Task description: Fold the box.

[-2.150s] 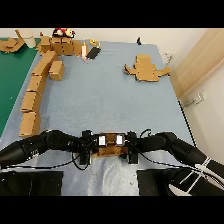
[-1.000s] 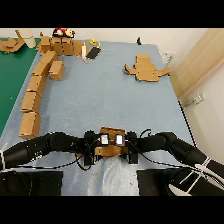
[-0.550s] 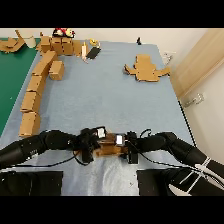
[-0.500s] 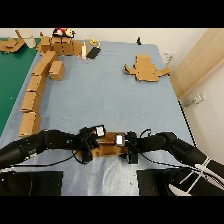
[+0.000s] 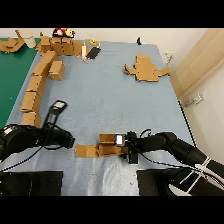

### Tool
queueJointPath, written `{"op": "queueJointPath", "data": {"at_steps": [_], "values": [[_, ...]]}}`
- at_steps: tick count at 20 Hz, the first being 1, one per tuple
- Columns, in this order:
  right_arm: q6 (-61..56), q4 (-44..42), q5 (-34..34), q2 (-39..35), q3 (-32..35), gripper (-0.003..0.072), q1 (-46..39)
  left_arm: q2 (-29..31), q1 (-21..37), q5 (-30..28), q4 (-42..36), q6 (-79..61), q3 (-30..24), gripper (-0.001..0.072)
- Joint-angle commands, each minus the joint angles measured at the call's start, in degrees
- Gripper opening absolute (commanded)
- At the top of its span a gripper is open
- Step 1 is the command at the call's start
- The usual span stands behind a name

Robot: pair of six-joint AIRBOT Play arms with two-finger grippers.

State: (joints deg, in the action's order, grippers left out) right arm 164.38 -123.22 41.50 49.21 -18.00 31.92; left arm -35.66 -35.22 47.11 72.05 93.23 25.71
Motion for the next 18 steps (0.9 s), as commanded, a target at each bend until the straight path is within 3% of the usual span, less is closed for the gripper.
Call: {"op": "queueJointPath", "data": {"at_steps": [1,6,13,18], "values": [[0.0,0.0,0.0,0.0,0.0,0.0412,0.0,2.8,4.6,4.3,-3.0,15.2,-4.2,0.0014],[0.0,0.0,0.0,0.0,0.0,0.0412,0.0,2.4,4.5,-4.6,-20.3,4.6,-11.8,0.0013],[0.0,0.0,0.0,0.0,0.0,0.0412,0.0,-4.1,4.5,-7.7,-29.4,-5.6,-14.0,0.0013],[0.0,0.0,0.0,0.0,0.0,0.0412,0.0,-9.8,4.5,-8.0,-46.9,-22.8,-14.0,0.0013]]}}
